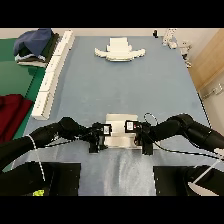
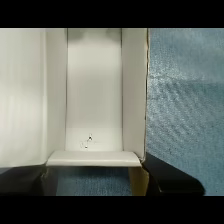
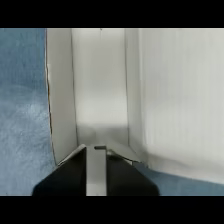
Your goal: Fold the box.
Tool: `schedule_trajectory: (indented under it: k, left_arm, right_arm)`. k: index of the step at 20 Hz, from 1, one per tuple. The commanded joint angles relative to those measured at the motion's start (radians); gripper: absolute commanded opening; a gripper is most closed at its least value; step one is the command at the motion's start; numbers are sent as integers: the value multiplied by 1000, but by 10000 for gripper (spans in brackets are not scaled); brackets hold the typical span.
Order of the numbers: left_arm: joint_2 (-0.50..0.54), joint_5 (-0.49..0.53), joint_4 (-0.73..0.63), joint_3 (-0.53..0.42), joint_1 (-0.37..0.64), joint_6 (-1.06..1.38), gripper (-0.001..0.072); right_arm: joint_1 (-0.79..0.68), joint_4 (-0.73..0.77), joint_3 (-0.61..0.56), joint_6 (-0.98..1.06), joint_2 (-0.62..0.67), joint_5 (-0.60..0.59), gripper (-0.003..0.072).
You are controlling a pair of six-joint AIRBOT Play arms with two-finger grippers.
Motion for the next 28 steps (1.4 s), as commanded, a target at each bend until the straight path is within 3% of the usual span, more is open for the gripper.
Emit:
schedule_trajectory:
  k: [1, 6, 9, 12, 18, 22, 28]
  left_arm:
    - [1, 0, 0, 0, 0, 0, 521]
    - [1, 0, 0, 0, 0, 0, 521]
    - [1, 0, 0, 0, 0, 0, 522]
    - [1, 0, 0, 0, 1, 0, 522]
    - [1, 0, 0, 0, 1, 0, 521]
    - [1, 0, 0, 0, 0, 0, 521]
    - [1, 0, 0, 0, 0, 0, 521]
  right_arm:
    - [0, -216, 17, 403, 58, -117, 4]
    - [-24, -533, 23, 1114, 142, -227, 3]
    - [-154, -494, 23, 1315, 133, -249, 2]
    - [-380, -359, 23, 1294, 97, -246, 1]
    - [-797, 108, -53, 867, -7, -313, 1]
    - [-832, 159, -141, 794, -20, -317, 1]
    - [-827, 378, -180, 651, -15, -386, 0]
